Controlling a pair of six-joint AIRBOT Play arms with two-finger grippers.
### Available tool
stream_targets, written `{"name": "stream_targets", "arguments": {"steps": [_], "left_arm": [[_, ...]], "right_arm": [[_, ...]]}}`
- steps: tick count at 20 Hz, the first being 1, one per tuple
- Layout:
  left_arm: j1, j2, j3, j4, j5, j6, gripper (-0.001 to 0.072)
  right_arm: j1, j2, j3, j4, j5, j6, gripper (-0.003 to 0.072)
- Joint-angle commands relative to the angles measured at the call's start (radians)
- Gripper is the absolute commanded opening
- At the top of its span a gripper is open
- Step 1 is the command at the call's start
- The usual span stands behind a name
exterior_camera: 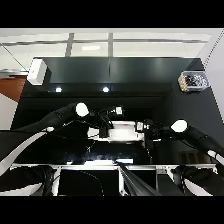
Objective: Fold the box and place the chain.
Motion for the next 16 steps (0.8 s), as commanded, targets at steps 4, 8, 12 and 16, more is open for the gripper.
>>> {"name": "stream_targets", "arguments": {"steps": [4, 8, 12, 16], "left_arm": [[0.000, -0.001, 0.000, 0.000, 0.000, 0.000, 0.0027], [0.000, -0.001, 0.000, 0.001, 0.000, 0.000, 0.0027], [0.000, -0.001, 0.000, 0.001, 0.000, 0.000, 0.0027], [0.000, -0.001, 0.000, 0.000, 0.000, 0.000, 0.0027]], "right_arm": [[-0.013, 0.000, -0.001, -0.008, -0.006, 0.018, 0.0707], [-0.041, 0.007, 0.002, -0.018, 0.029, 0.019, 0.0707], [-0.039, 0.007, 0.002, -0.016, 0.034, 0.019, 0.0707], [-0.039, 0.007, 0.002, -0.014, 0.035, 0.019, 0.0590]]}}
